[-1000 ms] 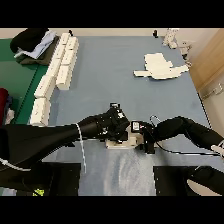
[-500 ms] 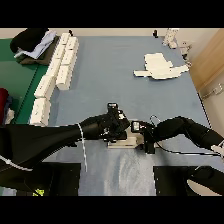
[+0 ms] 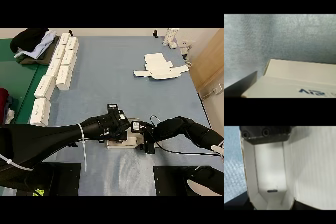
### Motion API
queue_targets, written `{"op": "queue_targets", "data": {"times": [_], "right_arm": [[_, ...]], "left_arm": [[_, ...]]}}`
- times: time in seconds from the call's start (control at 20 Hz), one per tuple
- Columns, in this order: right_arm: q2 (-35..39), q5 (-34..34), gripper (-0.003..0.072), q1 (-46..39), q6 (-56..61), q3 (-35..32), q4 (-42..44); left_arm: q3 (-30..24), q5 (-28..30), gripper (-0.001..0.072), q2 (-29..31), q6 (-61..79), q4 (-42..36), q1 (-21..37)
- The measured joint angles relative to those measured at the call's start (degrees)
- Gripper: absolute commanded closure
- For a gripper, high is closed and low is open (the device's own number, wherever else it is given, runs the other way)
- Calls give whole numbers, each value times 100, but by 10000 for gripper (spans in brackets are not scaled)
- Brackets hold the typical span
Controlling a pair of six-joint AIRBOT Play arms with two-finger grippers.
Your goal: Fold the box.
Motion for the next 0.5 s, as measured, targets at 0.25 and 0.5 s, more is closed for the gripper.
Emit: {"op": "queue_targets", "data": {"times": [0.25,0.5], "right_arm": [[0,2,163,0,-13,0,-2],[0,0,163,0,-4,2,-2]], "left_arm": [[0,-72,649,2,-11,17,7],[0,-50,107,-2,-44,-2,4]]}}
